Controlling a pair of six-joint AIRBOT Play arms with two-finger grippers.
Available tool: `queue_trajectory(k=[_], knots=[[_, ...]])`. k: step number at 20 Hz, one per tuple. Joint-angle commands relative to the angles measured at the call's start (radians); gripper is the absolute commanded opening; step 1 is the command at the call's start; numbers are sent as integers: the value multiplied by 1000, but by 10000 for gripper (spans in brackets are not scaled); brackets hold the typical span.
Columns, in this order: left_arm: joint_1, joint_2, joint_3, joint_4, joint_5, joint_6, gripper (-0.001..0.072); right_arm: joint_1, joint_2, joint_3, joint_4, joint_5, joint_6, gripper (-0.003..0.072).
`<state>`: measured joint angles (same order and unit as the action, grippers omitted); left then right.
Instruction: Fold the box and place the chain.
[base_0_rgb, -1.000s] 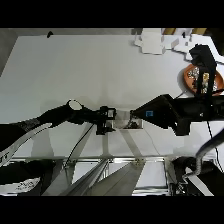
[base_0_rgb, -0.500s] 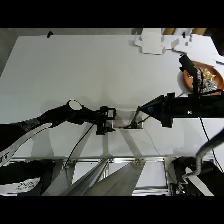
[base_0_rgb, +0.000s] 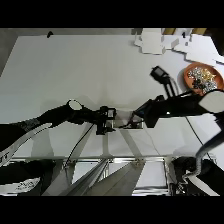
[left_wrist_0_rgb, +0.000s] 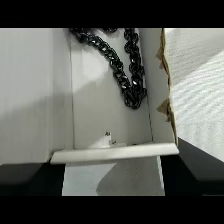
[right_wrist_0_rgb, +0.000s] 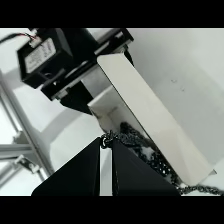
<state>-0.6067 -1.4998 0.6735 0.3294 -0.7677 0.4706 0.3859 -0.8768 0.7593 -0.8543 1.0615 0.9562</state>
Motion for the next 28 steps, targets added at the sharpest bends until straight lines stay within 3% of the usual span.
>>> queue_trajectory(k=[1,7,10,14,18,22,28], knots=[[0,1,0,0,0,0,150,81,-84,-2,-79,-56,43,24],[1,1,0,0,0,0,150,85,-195,-2,-118,-53,94,28],[0,1,0,0,0,0,150,85,-206,-1,-112,-36,94,199],[1,1,0,0,0,0,150,84,-184,82,-130,44,123,205],[0,1,0,0,0,0,150,84,-165,242,-363,64,256,201],[0,1,0,0,0,0,150,81,-171,270,-703,48,422,178],[0,1,0,0,0,0,150,-112,-221,270,-732,61,463,178]])
